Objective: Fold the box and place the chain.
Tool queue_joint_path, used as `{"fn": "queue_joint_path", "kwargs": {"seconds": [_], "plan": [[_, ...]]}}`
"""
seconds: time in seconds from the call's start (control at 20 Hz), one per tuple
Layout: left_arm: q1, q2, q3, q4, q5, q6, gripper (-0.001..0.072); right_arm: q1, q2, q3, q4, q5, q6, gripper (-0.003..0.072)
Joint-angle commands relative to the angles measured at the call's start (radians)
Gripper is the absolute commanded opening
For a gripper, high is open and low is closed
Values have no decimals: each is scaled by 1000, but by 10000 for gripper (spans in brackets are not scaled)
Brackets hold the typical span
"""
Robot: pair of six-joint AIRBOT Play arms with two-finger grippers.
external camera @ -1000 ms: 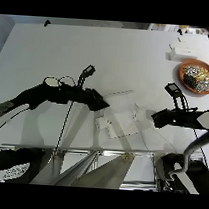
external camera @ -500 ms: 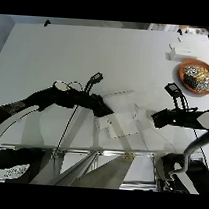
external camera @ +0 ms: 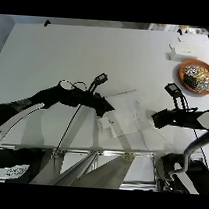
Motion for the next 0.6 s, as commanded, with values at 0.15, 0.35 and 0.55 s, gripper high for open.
{"fn": "queue_joint_path", "kwargs": {"seconds": [0.15,0.35,0.55], "plan": [[-14,-3,56,174,26,135,5,1,8,26,2,41,-1,395],[-35,-6,117,316,29,141,5,1,10,119,2,42,-10,412],[-40,-21,121,344,33,280,5,1,9,153,1,10,-17,412]]}}
